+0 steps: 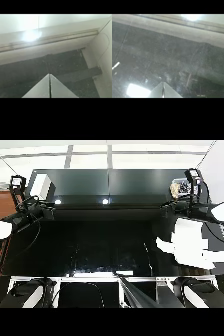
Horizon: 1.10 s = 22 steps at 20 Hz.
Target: Fold the box and place the chain.
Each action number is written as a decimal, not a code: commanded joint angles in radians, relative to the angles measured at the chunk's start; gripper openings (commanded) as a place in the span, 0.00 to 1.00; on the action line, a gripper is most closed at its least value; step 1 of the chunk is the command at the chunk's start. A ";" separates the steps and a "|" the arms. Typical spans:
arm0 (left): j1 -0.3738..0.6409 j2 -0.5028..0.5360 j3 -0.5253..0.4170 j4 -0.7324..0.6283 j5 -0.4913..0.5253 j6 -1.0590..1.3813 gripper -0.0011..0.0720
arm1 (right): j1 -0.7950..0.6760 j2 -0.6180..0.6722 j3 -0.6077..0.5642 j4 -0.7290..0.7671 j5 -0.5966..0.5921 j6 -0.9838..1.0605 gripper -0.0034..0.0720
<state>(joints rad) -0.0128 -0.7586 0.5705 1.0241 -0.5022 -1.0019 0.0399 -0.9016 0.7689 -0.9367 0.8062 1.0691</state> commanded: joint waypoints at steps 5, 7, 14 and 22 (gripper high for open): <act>0.000 0.000 0.000 0.000 0.000 0.000 0.05 | 0.001 -0.001 0.000 0.000 0.000 0.000 0.07; 0.000 0.000 0.000 0.000 0.000 0.000 0.05 | 0.001 -0.001 0.000 0.000 0.000 0.000 0.07; 0.000 0.000 0.000 0.000 0.000 0.000 0.05 | 0.001 -0.001 0.000 0.142 -0.037 0.001 0.07; 0.000 -0.034 0.000 -0.068 0.129 0.000 0.05 | -0.253 -0.001 0.000 -0.376 0.074 0.434 0.98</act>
